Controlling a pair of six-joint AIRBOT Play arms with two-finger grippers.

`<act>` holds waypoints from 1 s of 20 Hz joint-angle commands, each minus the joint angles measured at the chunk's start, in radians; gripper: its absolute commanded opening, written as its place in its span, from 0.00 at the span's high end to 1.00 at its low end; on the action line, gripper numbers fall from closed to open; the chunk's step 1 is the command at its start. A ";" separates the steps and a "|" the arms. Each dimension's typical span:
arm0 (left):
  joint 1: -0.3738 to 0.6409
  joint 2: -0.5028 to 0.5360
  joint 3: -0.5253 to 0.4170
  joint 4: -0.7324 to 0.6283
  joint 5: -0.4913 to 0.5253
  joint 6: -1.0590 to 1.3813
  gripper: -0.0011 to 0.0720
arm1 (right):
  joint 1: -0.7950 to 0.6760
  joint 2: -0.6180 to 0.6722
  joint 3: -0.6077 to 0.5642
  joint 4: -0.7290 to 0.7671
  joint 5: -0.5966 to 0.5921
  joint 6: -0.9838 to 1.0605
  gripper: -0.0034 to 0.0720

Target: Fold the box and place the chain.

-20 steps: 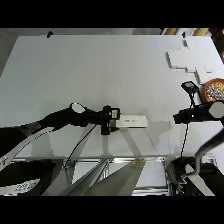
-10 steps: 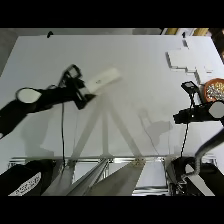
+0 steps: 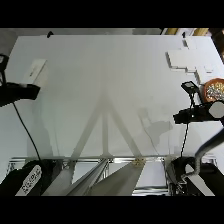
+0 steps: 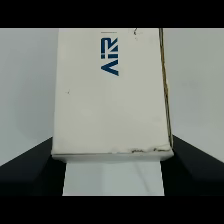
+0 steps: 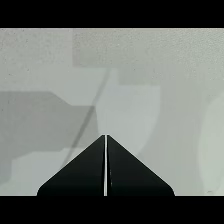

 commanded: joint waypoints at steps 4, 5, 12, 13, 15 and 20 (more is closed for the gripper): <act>0.156 0.002 0.000 0.235 -0.063 -0.392 0.86 | -0.001 -0.001 0.001 0.000 0.000 0.000 0.93; 0.163 -0.008 0.000 0.238 -0.064 -0.429 0.86 | -0.001 -0.001 0.001 0.000 0.000 0.000 0.93; 0.167 -0.173 0.000 0.273 -0.126 -0.584 0.77 | -0.001 -0.001 0.001 0.000 0.000 0.000 0.93; 0.167 -0.197 0.000 0.290 -0.132 -0.617 0.77 | -0.001 -0.001 0.001 0.000 0.000 0.000 0.93; 0.167 -0.241 0.000 0.321 -0.143 -0.720 0.77 | -0.001 -0.001 0.001 0.000 0.000 0.000 0.93; 0.167 -0.275 0.000 0.321 -0.182 -0.731 0.18 | -0.001 -0.001 0.001 0.000 0.000 0.000 0.93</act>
